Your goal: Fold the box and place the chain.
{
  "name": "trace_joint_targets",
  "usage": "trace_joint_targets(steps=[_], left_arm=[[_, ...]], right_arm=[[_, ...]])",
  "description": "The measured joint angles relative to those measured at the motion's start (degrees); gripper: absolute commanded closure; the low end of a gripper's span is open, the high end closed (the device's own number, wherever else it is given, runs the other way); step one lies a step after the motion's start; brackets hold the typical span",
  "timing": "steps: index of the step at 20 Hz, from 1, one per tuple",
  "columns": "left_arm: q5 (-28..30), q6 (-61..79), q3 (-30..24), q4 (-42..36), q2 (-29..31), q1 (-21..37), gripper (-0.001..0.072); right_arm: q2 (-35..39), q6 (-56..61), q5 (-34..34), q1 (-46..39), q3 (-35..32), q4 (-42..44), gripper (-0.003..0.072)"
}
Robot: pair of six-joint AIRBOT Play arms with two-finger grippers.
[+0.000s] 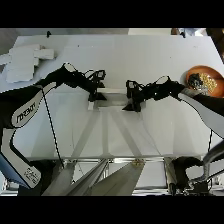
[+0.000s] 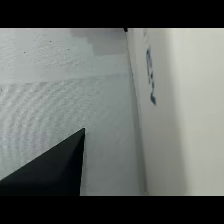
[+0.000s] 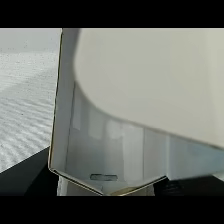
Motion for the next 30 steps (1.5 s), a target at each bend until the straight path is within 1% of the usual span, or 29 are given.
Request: trace_joint_targets(steps=[1, 2, 3, 8, 11, 21, 22, 23, 24, 25, 27, 28, 30], left_arm=[[0.00, 0.04, 0.00, -0.37, 0.31, 0.04, 0.0196], [0.17, 0.02, 0.00, -0.98, 0.66, 0.07, 0.0139], [0.20, 0.04, 0.02, -1.66, 1.09, 0.09, 0.0116], [-0.11, 0.02, 0.02, -1.86, 4.26, 0.09, 0.0117], [-0.17, 0.00, 0.02, 0.24, 6.91, 0.09, 0.0123], [-0.72, -9.99, 0.02, 16.52, 19.15, 0.55, 0.0129], [-0.94, -11.06, 0.02, 17.18, 20.31, 1.05, 0.0187], [-2.08, -12.44, 0.02, 17.35, 21.35, 1.64, 0.0350], [-3.78, -13.88, 0.02, 17.31, 22.10, 2.25, 0.0580], [-6.58, -15.45, 0.02, 16.98, 22.69, 2.91, 0.0695], [-12.96, -17.70, -0.87, 16.33, 23.43, 3.80, 0.0701], [-15.06, -18.01, -1.86, 15.67, 23.74, 4.00, 0.0698], [-16.33, -18.18, -5.01, 13.22, 24.06, 3.96, 0.0698]], right_arm=[[0.00, 0.04, -0.02, 0.00, 0.00, 0.04, 0.0192], [0.00, 0.02, -0.02, 0.00, 0.00, 0.02, 0.0192], [0.02, 0.00, 0.00, -0.02, 0.00, 0.00, 0.0192], [0.00, 0.07, -0.20, 0.00, 0.00, 0.09, 0.0192], [0.00, 0.02, -0.17, 0.00, 0.00, 0.11, 0.0192], [0.00, 0.00, -0.35, 0.02, 0.00, 0.09, 0.0192], [0.00, 0.00, -0.35, 0.02, 0.00, 0.09, 0.0192], [0.00, 0.00, -0.35, 0.02, 0.00, 0.09, 0.0192], [0.00, 0.00, -0.33, 0.02, 0.00, 0.09, 0.0192], [0.00, 0.00, -0.33, 0.02, 0.00, 0.09, 0.0192], [0.00, -0.02, -0.31, 0.02, 0.00, 0.09, 0.0192], [0.00, -0.02, -0.31, 0.02, 0.00, 0.09, 0.0192], [0.00, -0.02, -0.28, 0.02, 0.00, 0.09, 0.0192]])
